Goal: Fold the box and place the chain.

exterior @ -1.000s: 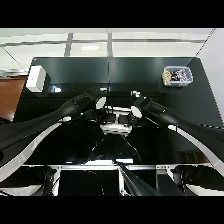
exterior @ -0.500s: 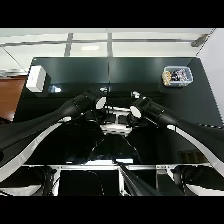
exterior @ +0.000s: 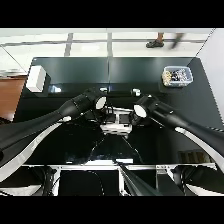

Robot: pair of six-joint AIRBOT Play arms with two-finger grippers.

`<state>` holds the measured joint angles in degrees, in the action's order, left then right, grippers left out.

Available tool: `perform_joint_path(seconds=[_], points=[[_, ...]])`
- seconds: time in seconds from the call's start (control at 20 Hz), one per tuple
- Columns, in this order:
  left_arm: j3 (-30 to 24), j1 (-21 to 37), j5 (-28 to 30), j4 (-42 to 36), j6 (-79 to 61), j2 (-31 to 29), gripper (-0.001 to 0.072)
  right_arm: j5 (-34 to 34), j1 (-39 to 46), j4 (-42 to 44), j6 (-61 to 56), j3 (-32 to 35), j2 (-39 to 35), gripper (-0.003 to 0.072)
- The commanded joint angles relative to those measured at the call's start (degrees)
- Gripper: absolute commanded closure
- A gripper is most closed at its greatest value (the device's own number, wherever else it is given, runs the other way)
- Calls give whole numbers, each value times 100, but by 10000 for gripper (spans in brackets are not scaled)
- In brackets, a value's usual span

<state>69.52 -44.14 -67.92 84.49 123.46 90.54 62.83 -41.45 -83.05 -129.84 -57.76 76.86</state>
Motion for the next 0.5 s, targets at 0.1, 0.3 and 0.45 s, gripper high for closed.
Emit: perform_joint_path(seconds=[0.1, 0.3, 0.45], points=[[4, 0, -15, 9, 0, 2, 684, 566, 72, -592, 673, -7, -1561, 289], [4, 0, -17, 9, 0, 2, 684, 743, 640, -3560, 669, 20, -2135, 289], [4, 0, -13, 9, 0, 2, 684, -501, 1880, -4118, 667, 295, -1897, 233]])
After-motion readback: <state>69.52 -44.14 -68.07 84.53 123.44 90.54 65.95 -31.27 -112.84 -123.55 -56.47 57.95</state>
